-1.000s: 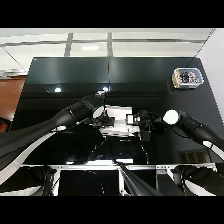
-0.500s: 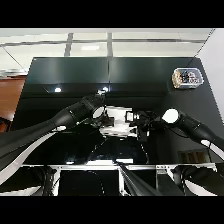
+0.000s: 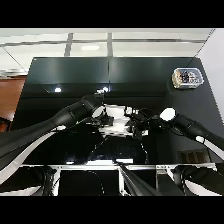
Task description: Fold the box and place the chain.
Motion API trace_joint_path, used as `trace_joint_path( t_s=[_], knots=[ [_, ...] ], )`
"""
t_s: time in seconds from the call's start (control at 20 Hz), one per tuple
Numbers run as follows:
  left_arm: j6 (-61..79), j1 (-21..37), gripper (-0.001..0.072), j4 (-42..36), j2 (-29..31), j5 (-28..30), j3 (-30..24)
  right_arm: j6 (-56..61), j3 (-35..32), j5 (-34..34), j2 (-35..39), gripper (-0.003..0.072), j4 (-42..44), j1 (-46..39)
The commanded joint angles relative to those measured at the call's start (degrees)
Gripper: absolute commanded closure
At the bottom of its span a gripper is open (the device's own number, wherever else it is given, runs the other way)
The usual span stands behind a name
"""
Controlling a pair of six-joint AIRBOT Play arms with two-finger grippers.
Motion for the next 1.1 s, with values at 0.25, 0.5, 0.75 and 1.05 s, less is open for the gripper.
trace_joint_path(
  t_s=[0.25,0.5,0.75,1.05],
  knots=[
    [-0.02,-0.04,0.0686,-0.17,0.02,0.15,0.02,0.04,0.04,0.11,-0.2,0.0442,0.85,0.0],
    [-0.02,-0.04,0.0686,-0.15,0.02,0.15,0.02,1.62,0.04,-0.7,-0.2,0.0482,0.81,0.0],
    [-0.02,-0.04,0.0686,-0.15,0.02,0.17,0.02,6.54,0.07,2.03,-0.02,0.0678,-2.78,-0.15],
    [-0.02,-0.04,0.0686,-0.15,0.0,0.11,0.02,46.86,12.59,30.45,6.23,0.0678,-17.99,-18.82]
  ],
)
